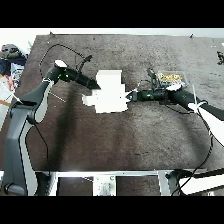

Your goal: Fold the box and place the chain.

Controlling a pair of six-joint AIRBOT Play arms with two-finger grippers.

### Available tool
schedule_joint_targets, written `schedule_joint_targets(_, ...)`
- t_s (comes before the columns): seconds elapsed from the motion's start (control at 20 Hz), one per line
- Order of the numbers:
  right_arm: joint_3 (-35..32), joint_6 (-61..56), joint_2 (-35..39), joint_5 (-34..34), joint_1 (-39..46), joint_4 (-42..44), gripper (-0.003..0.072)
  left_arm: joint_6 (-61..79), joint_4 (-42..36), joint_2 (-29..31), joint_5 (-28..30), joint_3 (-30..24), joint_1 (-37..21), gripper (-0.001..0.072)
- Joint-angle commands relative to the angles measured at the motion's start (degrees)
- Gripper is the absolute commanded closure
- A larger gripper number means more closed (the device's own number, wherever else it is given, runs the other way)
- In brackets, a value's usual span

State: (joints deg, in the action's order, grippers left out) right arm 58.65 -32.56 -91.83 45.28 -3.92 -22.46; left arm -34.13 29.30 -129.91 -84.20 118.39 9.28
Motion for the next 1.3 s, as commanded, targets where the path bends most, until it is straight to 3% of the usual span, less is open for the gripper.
schedule_joint_targets(0.0,0.0,0.0,2.6,-0.1,3.0,0.0,0.0072,6.7,0.0,0.0,-2.3,0.0,0.0,0.0698)
schedule_joint_targets(0.25,0.0,-0.3,7.7,-0.1,9.5,0.0,0.0073,22.5,0.0,0.0,-1.5,0.0,0.0,0.0699)
schedule_joint_targets(0.5,0.0,-0.3,8.5,-0.1,9.9,-0.1,0.0073,38.6,-0.1,0.0,-0.4,-0.4,0.0,0.0701)
schedule_joint_targets(0.85,0.0,-0.2,8.5,-0.1,9.8,-0.3,0.0073,47.2,-6.1,0.0,5.9,-3.5,-0.6,0.0702)
schedule_joint_targets(1.25,0.0,4.9,8.5,-1.1,9.8,-0.3,0.0073,48.2,-1.1,-0.1,6.8,-4.4,-0.5,0.0700)
